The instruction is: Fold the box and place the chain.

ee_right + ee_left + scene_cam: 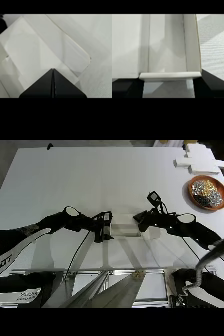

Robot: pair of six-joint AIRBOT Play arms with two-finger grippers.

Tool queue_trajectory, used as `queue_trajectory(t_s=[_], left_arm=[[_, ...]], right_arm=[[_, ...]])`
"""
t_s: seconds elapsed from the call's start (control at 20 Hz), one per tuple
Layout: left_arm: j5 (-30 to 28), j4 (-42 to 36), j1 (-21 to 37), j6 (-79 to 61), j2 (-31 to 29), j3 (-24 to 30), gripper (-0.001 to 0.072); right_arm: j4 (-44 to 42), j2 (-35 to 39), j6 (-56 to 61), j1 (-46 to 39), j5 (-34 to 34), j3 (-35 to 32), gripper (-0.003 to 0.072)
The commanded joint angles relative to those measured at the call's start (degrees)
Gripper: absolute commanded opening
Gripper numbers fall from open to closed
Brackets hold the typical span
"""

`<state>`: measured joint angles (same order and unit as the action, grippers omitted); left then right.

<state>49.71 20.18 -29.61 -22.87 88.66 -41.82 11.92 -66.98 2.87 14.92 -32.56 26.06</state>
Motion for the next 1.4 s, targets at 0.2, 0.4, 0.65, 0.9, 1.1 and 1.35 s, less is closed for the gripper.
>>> queue_trajectory(t_s=[0.2,0.4,0.65,0.9,1.1,1.35], left_arm=[[0.02,0.02,-0.02,-0.02,0.00,0.02,0.0204],[0.02,0.02,-0.02,-0.02,0.00,0.02,0.0204],[0.00,0.02,-0.02,-0.02,0.00,0.02,0.0204],[0.00,0.02,-0.02,-0.04,0.00,0.02,0.0204],[0.00,0.02,-0.02,-0.04,0.00,0.02,0.0204],[0.04,0.02,-0.02,-0.04,0.00,0.02,0.0204]], right_arm=[[4.37,4.11,6.36,0.31,-5.01,2.27,0.0012],[22.18,15.26,9.31,0.31,-10.56,2.49,0.0010],[55.39,20.06,9.35,0.31,-18.12,2.40,0.0010],[53.02,13.62,-2.84,0.31,-17.51,1.49,0.0254],[43.15,8.02,-16.81,0.31,-16.31,1.20,0.0267],[32.37,6.54,-19.47,-4.22,-13.81,1.20,0.0209]])
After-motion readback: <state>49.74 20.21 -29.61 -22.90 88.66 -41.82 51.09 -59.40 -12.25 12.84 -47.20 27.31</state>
